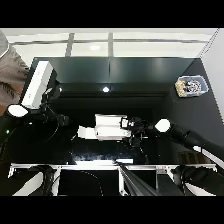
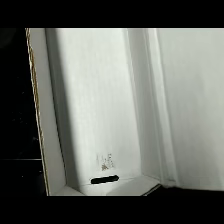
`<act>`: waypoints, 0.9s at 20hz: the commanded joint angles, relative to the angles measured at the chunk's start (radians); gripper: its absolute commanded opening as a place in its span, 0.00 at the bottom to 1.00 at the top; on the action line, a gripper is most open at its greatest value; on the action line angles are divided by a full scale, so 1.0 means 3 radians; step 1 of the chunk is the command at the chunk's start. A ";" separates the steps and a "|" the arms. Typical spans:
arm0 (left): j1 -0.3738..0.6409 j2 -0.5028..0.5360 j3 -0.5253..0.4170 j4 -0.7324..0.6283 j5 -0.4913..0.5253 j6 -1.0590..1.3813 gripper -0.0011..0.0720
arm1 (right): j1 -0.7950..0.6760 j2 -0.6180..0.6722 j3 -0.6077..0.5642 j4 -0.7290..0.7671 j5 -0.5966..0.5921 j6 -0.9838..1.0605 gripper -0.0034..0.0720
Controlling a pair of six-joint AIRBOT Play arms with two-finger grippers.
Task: Fold the box and place the chain.
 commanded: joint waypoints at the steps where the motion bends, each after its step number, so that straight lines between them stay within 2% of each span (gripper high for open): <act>1: 0.0203 -0.0436 -0.0116 -0.0144 -0.0421 -0.0983 0.05 | 0.0001 0.0001 0.0001 0.0000 0.0001 0.0000 0.70; 3: 0.0154 -0.0725 -0.0120 -0.0528 -0.0526 -0.0613 0.05 | 0.0001 0.0001 0.0001 0.0000 0.0003 0.0000 0.70; 6: -0.0097 -0.1005 -0.0117 -0.0862 -0.0451 -0.0365 0.05 | 0.0001 0.0001 0.0001 0.0001 0.0003 0.0000 0.70; 9: -0.0387 -0.1061 -0.0103 -0.0903 -0.0429 -0.0209 0.05 | 0.0001 0.0001 0.0001 0.0001 0.0001 0.0000 0.70; 11: -0.0450 -0.1059 -0.0085 -0.1038 -0.0495 0.0043 0.05 | 0.0001 0.0001 0.0001 0.0001 0.0001 0.0000 0.70; 14: -0.0449 -0.1038 -0.0020 -0.1251 -0.0617 0.0376 0.17 | 0.0001 0.0001 0.0001 0.0001 0.0001 0.0000 0.70; 15: -0.0449 -0.0996 0.0028 -0.1258 -0.0669 0.0439 0.33 | 0.0001 0.0001 0.0001 0.0001 0.0001 0.0000 0.70; 16: -0.0446 -0.0938 0.0074 -0.1254 -0.0702 0.0478 0.60 | 0.0001 0.0001 0.0001 0.0001 0.0001 0.0000 0.70; 17: -0.0435 -0.0865 0.0120 -0.1226 -0.0718 0.0478 0.82 | 0.0001 0.0001 0.0001 0.0001 0.0001 0.0000 0.70; 18: -0.0417 -0.0776 0.0161 -0.1183 -0.0741 0.0478 0.87 | 0.0001 0.0001 0.0001 0.0001 0.0001 0.0000 0.70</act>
